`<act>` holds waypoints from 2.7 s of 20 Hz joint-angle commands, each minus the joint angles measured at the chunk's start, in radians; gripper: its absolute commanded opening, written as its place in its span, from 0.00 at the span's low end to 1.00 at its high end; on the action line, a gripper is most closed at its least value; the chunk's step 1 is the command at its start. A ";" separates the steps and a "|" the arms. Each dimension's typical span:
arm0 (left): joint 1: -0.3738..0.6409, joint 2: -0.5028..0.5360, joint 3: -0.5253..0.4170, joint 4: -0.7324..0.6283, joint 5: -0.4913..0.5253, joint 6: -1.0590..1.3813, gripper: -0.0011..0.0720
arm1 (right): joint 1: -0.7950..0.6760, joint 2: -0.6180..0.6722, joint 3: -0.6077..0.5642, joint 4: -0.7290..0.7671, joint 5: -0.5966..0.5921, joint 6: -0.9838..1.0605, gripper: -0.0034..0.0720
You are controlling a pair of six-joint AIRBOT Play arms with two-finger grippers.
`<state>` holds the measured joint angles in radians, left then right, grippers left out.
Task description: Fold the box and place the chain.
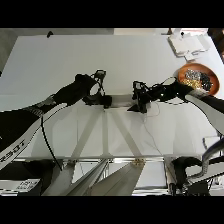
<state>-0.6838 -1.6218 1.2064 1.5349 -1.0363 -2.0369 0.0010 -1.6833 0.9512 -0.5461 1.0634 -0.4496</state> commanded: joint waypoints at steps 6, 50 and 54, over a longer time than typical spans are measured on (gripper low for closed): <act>-0.021 -0.002 0.003 -0.052 0.065 -0.137 0.87 | 0.000 0.000 0.000 0.001 -0.001 0.000 0.62; 0.427 0.292 -0.335 -0.813 -0.043 2.054 0.97 | 0.000 0.000 0.000 0.001 -0.001 0.000 0.62; 0.474 0.226 -0.381 -1.005 -0.014 2.485 0.98 | 0.000 0.000 0.000 0.001 -0.001 0.000 0.62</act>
<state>-0.2512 -1.3579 0.8726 0.7101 -1.0775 0.0132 0.0010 -1.6829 0.9504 -0.5453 1.0618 -0.4492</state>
